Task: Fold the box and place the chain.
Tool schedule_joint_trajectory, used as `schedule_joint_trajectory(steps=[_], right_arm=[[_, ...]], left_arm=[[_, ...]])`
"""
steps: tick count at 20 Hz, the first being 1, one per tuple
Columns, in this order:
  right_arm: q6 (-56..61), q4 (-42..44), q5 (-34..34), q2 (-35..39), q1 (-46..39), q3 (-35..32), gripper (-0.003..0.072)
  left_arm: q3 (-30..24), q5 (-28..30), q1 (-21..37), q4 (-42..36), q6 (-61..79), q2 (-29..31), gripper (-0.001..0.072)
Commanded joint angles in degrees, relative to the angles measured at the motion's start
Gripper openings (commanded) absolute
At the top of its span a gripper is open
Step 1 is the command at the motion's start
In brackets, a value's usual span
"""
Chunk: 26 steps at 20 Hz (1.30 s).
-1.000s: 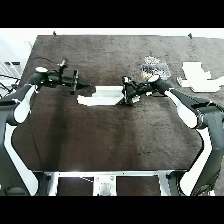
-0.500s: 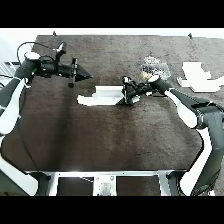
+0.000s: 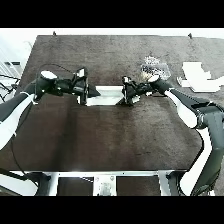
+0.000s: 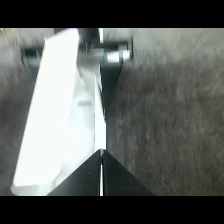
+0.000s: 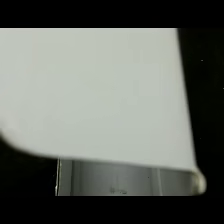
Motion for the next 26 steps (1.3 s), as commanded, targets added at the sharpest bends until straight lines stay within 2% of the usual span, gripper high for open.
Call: schedule_joint_trajectory(steps=[1,5,9,11,20,26], right_arm=[[0.02,0.02,0.00,-0.04,0.07,-0.02,0.0509],[0.02,0.02,0.00,-0.04,0.07,-0.02,0.0509],[0.02,0.02,0.02,-0.04,0.07,-0.02,0.0509],[0.02,0.02,0.00,-0.04,0.07,-0.02,0.0509],[0.02,0.02,0.00,-0.04,0.07,-0.02,0.0509],[0.02,0.02,0.02,-0.04,0.07,-0.02,0.0509]], left_arm=[[-2.21,4.61,-0.83,-0.11,-2.19,-0.28,0.0013],[0.85,11.13,-0.83,-2.16,-0.20,-0.68,0.0013],[9.07,11.19,-0.83,-2.29,-2.03,-5.79,0.0013],[11.50,11.65,-0.83,-2.47,-2.27,-8.02,0.0013],[11.93,12.92,-2.23,-2.62,-3.72,-13.81,0.0014],[11.72,13.31,-2.25,-1.53,-4.39,-13.88,0.0017]])
